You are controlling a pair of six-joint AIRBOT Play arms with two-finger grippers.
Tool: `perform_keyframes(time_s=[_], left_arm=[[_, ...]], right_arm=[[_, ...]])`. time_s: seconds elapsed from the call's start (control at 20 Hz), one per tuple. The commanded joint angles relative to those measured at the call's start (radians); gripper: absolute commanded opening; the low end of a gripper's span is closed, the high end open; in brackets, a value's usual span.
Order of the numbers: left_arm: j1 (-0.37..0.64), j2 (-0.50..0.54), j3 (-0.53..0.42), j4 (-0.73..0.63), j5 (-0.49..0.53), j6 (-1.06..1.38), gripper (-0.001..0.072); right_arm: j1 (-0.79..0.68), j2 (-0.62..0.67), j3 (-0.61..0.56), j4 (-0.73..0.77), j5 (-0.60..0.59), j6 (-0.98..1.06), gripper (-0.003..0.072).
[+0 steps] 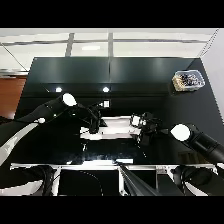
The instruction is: Fold the box and place the chain.
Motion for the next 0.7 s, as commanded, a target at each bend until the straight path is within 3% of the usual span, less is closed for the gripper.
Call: perform_keyframes(time_s=[0.0,0.15,0.3,0.5,0.65], left_arm=[[0.0,0.001,0.0,-0.001,0.0,0.0,0.0027],[0.0,0.002,0.0,0.0,0.0,0.0,0.0027],[-0.001,0.021,0.0,0.0,0.0,0.0,0.0027],[-0.014,0.043,0.0,0.005,-0.002,0.005,0.0026],[-0.042,0.043,-0.001,0.031,0.0,0.005,0.0026]], right_arm=[[0.0,0.0,0.001,0.0,-0.026,-0.002,0.066],[-0.006,0.0,0.002,0.01,-0.021,-0.001,0.066],[-0.034,-0.004,0.002,0.05,0.064,-0.01,0.066],[-0.104,-0.013,0.002,0.226,0.098,-0.184,0.066],[-0.104,-0.059,0.002,0.226,0.089,-0.278,0.066]])
